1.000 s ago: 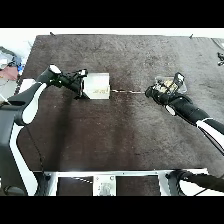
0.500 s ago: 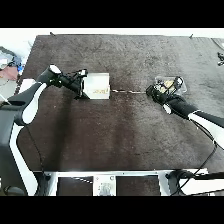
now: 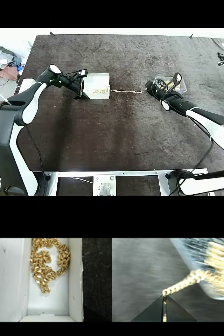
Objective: Fold the box and place the chain.
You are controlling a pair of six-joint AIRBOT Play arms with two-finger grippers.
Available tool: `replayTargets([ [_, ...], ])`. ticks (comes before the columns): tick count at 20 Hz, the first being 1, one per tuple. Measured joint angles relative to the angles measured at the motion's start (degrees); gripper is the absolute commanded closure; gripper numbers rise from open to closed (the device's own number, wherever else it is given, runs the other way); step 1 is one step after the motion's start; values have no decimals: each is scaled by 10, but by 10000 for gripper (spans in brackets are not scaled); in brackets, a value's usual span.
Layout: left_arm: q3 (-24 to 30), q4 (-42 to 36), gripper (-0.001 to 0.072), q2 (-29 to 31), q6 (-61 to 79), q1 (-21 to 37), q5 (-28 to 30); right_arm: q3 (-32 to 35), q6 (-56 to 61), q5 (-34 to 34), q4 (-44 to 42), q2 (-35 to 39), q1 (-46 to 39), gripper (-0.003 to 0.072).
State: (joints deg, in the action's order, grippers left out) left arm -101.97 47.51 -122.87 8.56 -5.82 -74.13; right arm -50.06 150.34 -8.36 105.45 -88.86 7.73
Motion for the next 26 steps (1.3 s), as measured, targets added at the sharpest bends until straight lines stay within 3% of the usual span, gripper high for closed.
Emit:
replayTargets([
  [6,0,0,244,0,0,0,0,-3,-19,-6,31,148,116,677],
  [10,0,0,244,0,0,0,-1,-18,-26,-10,35,191,185,677],
  [20,0,0,244,0,0,0,-1,-130,-40,-105,29,136,256,677],
  [26,0,0,244,0,0,0,-1,-202,-63,-125,28,92,274,677],
])
